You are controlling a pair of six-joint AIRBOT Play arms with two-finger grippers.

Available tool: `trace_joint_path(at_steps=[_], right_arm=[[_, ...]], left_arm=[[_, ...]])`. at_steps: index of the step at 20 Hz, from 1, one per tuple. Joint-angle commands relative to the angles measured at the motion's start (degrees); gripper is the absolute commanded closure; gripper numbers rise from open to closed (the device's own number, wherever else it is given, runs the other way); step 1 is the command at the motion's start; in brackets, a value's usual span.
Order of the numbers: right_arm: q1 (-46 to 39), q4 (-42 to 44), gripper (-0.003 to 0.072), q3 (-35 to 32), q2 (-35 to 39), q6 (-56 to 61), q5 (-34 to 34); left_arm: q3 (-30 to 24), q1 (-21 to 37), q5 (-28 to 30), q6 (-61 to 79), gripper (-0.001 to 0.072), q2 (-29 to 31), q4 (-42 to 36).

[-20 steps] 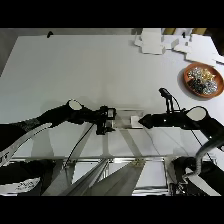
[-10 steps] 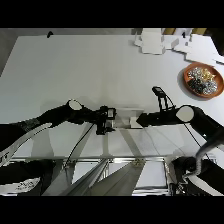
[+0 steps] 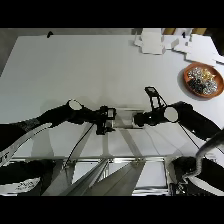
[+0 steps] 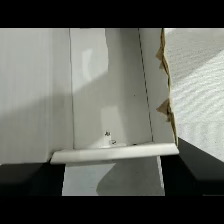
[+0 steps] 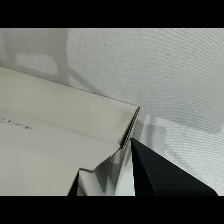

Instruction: Fold the box and place the chain.

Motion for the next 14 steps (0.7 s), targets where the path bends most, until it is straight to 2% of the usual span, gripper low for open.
trace_joint_path(at_steps=[1, 10, 12, 14], right_arm=[[1.6, -4.9, 0.0369, 1.2, -1.2, 6.3, 1.4], [7.0, -9.2, 0.0388, 6.2, -7.3, 12.6, 6.7], [7.5, -11.5, 0.0429, 6.3, -7.3, 14.4, 6.9], [7.5, -12.2, 0.0431, 6.3, -7.3, 15.8, 7.1]], left_arm=[[0.0, 0.0, 0.0, 0.0, 0.0560, 0.0, 0.0], [0.0, 0.0, 0.0, 0.0, 0.0560, 0.0, 0.0], [0.0, 0.0, 0.0, 0.0, 0.0560, 0.0, 0.0], [0.0, 0.0, 0.0, 0.0, 0.0560, 0.0, 0.0]])
